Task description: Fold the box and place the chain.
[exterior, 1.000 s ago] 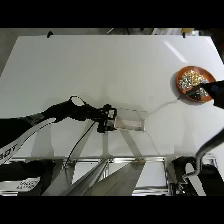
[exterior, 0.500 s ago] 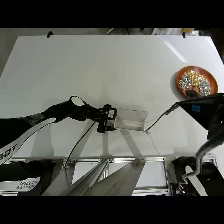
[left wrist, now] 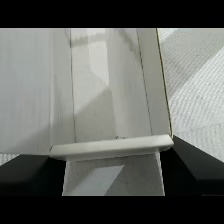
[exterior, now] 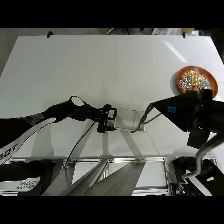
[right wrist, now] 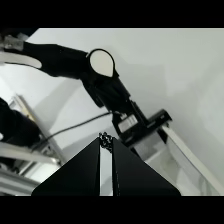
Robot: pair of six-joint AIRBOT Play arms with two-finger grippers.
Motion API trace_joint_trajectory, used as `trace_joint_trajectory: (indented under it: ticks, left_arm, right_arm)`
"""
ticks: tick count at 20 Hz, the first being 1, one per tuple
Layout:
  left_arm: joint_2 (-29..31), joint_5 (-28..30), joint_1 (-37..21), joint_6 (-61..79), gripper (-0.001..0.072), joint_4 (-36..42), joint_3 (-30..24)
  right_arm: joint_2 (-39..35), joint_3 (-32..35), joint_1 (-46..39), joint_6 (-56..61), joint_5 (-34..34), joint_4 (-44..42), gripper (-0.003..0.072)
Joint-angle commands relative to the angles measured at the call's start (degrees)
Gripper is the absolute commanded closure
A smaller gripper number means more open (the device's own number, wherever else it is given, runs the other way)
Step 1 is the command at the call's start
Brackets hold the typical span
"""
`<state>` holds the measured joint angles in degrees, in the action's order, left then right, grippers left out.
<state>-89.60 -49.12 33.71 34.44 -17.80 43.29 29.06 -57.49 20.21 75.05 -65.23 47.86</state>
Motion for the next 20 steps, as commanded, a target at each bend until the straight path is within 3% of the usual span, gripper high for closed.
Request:
trace_joint_trajectory:
  ticks: [1,20]
  left_arm:
    - [0.04,0.02,-0.04,0.02,0.0540,0.00,0.04]
    - [0.04,0.02,-0.04,0.02,0.0540,0.00,0.04]
  right_arm:
    - [1.18,0.13,2.64,-0.55,6.23,-0.26,0.0674]
    - [1.20,0.11,2.64,-0.52,12.92,1.14,0.0673]
